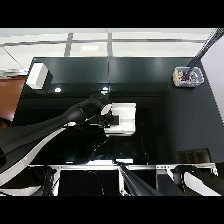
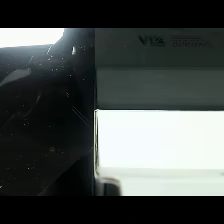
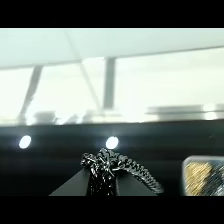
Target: Fold the box and place the chain.
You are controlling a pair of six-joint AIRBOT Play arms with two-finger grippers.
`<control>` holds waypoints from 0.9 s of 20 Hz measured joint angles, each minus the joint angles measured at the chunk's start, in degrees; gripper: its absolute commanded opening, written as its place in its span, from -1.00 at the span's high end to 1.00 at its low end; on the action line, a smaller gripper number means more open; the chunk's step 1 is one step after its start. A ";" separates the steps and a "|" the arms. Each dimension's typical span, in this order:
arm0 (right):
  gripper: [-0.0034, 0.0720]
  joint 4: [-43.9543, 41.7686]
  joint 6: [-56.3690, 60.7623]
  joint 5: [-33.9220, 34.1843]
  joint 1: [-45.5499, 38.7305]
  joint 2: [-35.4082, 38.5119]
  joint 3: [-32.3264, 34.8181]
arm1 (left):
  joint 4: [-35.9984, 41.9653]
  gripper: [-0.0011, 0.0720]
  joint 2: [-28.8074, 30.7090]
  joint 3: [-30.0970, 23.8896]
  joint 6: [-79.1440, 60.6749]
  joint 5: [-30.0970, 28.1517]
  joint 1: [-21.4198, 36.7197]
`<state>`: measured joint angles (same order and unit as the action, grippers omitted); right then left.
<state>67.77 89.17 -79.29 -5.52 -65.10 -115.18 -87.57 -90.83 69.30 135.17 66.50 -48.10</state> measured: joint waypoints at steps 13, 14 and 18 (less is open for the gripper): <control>0.88 -12.59 -3.34 -10.43 22.75 3.15 20.50 | 0.00 0.90 0.00 0.00 0.00 -0.02 0.00; 0.88 -13.11 -3.43 -8.96 23.63 3.10 22.45 | 0.00 0.90 0.00 0.00 0.00 -0.02 0.00; 0.87 -13.97 -3.48 -3.63 26.56 3.02 32.20 | 0.00 0.90 0.00 0.00 0.00 -0.02 0.00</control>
